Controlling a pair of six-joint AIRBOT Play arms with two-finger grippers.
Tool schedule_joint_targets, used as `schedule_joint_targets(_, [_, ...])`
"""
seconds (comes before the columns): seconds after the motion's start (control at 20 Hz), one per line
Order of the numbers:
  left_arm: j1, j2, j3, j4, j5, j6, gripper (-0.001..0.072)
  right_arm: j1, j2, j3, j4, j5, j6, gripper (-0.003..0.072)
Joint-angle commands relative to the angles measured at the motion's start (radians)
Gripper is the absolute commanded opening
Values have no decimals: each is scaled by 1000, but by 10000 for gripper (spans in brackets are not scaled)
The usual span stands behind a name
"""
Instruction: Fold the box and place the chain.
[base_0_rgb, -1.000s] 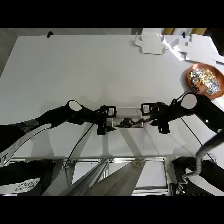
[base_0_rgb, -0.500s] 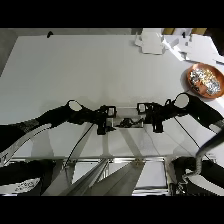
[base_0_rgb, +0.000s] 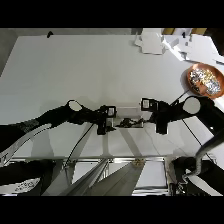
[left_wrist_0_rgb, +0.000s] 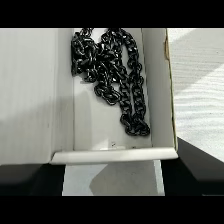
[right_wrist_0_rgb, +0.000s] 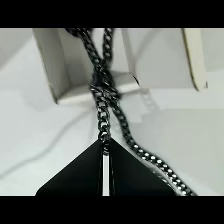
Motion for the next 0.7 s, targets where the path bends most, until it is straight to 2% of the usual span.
schedule_joint_targets(0.0, [0, 1, 0, 0, 0, 0, 107, 65, 121, 1, 68, 37, 71, 11])
schedule_joint_targets(0.25, [0, 1, 0, 0, 0, 0, 107, 87, 126, 1, 362, -48, 47, 11])
schedule_joint_targets(0.45, [0, 1, 0, 0, 0, 0, 107, 87, 126, 1, 595, -138, -70, 11])
schedule_joint_targets(0.55, [0, 1, 0, 0, 0, 0, 107, 87, 126, 1, 632, -171, -90, 11])
schedule_joint_targets(0.65, [0, 1, 0, 0, 0, 0, 107, 87, 125, 1, 605, -183, -90, 12])
